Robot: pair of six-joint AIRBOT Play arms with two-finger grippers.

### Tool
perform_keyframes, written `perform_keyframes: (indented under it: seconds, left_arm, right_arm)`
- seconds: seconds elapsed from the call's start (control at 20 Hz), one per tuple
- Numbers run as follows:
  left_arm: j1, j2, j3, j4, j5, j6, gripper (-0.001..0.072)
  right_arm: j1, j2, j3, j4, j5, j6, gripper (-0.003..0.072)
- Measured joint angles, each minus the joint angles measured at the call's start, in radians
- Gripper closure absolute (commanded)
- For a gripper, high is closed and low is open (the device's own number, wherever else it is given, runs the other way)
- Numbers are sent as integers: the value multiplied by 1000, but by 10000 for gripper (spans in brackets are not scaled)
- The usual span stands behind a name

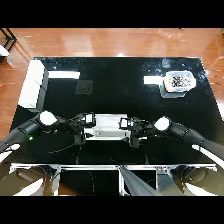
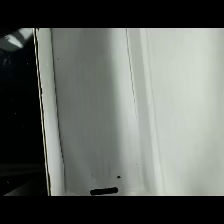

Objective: Fold the box and place the chain.

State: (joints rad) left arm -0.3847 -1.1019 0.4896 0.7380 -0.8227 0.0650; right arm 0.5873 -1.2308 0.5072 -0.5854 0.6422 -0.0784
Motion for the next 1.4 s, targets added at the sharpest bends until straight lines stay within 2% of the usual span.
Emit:
perform_keyframes:
  seconds: [0.3, 0.45, 1.2, 1.25, 1.3, 1.4]
  left_arm:
    - [-5, -7, 0, -12, -24, 4, 302]
    - [-5, -8, 0, -13, -46, 7, 405]
    - [-19, -18, 0, -78, -19, 14, 415]
    - [-25, -21, 0, -85, -17, 14, 473]
    - [-31, -25, 0, -90, -17, 14, 497]
    - [-44, -32, 0, -107, -13, 14, 497]
  right_arm:
    - [0, 0, 0, 0, 0, 0, 340]
    - [0, 0, 0, 0, 0, 0, 340]
    - [0, 0, 0, 0, 0, 0, 340]
    - [0, 0, 0, -1, 0, 0, 340]
    - [0, 0, 0, -1, 0, 0, 340]
    - [0, 0, 0, -1, 0, 0, 340]
